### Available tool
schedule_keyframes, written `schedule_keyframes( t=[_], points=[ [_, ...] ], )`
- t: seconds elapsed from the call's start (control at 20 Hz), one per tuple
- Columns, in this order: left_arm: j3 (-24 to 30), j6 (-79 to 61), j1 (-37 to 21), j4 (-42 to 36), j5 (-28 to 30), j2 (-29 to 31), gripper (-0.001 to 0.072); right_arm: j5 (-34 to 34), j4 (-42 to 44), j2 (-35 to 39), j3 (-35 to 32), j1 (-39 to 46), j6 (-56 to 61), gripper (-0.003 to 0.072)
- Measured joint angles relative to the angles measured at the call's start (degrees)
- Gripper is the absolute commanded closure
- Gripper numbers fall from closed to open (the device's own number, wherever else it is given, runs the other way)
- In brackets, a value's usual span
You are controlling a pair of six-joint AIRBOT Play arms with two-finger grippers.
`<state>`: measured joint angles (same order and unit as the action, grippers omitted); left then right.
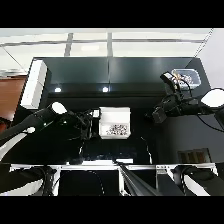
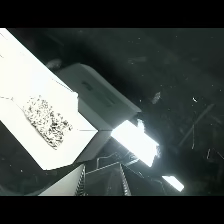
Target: Fold the box and place the chain.
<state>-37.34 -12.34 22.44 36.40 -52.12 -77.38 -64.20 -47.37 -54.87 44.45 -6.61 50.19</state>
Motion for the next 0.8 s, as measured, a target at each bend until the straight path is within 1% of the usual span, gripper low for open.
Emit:
schedule_keyframes(
  t=[0.25, 0.3, 0.4, 0.45, 0.5, 0.55, 0.7, 0.8],
  points=[
    [-0.2, -1.9, 0.3, -1.5, 0.5, -0.9, -0.0002, 0.2, 0.2, 0.0, 0.0, 0.0, 0.2, 0.0419],
    [-0.2, -2.2, 0.5, -1.6, 0.6, -1.0, 0.0033, 0.3, 0.2, 0.0, 0.0, 0.0, 0.2, 0.0419],
    [-0.2, -2.3, 0.9, -1.8, 0.7, -1.0, 0.0280, 0.8, 0.3, 0.0, -0.1, 0.0, 0.2, 0.0417],
    [-0.2, -2.4, 1.1, -1.9, 0.8, -1.1, 0.0347, 1.6, 0.2, 0.0, -0.4, 0.0, 0.2, 0.0416],
    [-0.2, -2.4, 1.3, -1.9, 0.8, -1.1, 0.0369, 2.6, 0.2, 0.0, -0.8, 0.0, 0.2, 0.0275],
    [-0.2, -2.4, 1.4, -2.0, 0.8, -1.1, 0.0380, 4.1, 0.2, 0.0, -1.4, -0.2, 0.9, -0.0024],
    [-0.2, -2.5, 1.7, -2.0, 0.9, -1.1, 0.0380, 9.9, 0.3, -0.7, -2.8, -2.0, 4.4, -0.0027],
    [-0.2, -2.5, 1.7, -2.0, 0.9, -1.1, 0.0381, 15.7, 1.5, -2.3, -3.2, -4.2, 8.1, -0.0026]
  ],
)
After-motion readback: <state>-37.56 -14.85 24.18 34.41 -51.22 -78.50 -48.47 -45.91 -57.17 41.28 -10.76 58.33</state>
